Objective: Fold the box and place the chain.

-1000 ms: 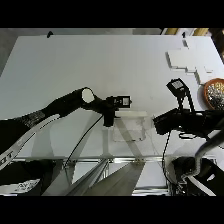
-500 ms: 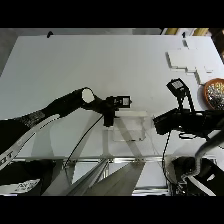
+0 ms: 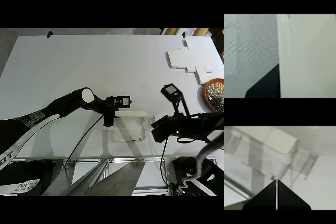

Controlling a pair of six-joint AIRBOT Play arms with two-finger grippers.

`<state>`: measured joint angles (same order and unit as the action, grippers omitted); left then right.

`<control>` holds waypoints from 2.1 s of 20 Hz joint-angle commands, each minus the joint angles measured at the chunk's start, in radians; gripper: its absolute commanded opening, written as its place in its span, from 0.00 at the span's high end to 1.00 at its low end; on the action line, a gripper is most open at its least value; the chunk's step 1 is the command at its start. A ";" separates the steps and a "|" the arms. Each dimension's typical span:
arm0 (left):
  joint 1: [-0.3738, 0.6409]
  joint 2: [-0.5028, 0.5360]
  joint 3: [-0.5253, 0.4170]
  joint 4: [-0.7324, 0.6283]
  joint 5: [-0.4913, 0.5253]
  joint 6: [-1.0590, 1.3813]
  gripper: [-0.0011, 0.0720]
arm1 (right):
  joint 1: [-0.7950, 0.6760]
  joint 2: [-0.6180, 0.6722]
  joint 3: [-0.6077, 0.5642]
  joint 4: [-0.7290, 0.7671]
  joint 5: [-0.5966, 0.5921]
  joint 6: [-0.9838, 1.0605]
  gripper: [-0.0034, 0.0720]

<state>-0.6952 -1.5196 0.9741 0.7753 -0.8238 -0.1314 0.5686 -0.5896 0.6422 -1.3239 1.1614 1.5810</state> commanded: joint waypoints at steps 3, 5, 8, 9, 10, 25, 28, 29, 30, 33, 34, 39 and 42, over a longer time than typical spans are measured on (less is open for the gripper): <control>-0.001 0.000 0.000 0.000 0.000 0.000 0.97 | 0.121 -0.003 -0.154 0.075 -0.173 -0.290 0.93; -0.001 0.000 0.000 0.000 0.000 0.000 0.97 | 0.135 -0.013 -0.178 0.066 -0.204 -0.310 0.93; -0.001 0.000 0.000 0.000 0.000 0.000 0.97 | 0.135 -0.025 -0.180 0.068 -0.199 -0.436 0.93; -0.001 0.000 0.000 0.000 0.000 0.000 0.97 | 0.135 -0.029 -0.182 0.068 -0.191 -0.483 0.93; -0.001 0.000 0.000 0.000 0.000 0.000 0.97 | 0.135 -0.037 -0.184 0.066 -0.179 -0.553 0.93; -0.002 0.000 0.000 0.000 -0.003 0.000 0.97 | 0.142 -0.032 -0.489 -0.008 -0.500 -1.164 0.03; -0.003 0.000 0.000 0.000 -0.003 0.000 0.97 | 0.142 -0.030 -0.489 -0.011 -0.627 -1.163 0.04; -0.003 0.000 0.000 0.000 -0.003 0.000 0.97 | 0.142 -0.030 -0.489 -0.011 -0.648 -1.163 0.04; -0.003 0.000 0.000 0.000 -0.003 0.000 0.97 | 0.142 -0.030 -0.489 -0.011 -0.657 -1.163 0.04; -0.003 0.000 0.000 0.000 -0.003 0.000 0.97 | 0.142 -0.030 -0.489 -0.011 -0.663 -1.163 0.04; -0.003 0.000 0.000 0.000 -0.003 0.000 0.97 | 0.142 -0.030 -0.489 -0.011 -0.669 -1.163 0.04; -0.003 0.000 0.000 0.000 -0.003 0.000 0.97 | 0.140 -0.019 -0.467 -0.010 -0.670 -1.163 0.04; -0.004 0.000 0.000 0.000 -0.003 0.000 0.97 | 0.089 -0.011 -0.435 0.038 -0.637 -1.164 0.04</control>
<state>-0.6983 -1.5196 0.9741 0.7750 -0.8268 -0.1322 0.6884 -0.6071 0.1844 -1.3190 0.5026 0.4175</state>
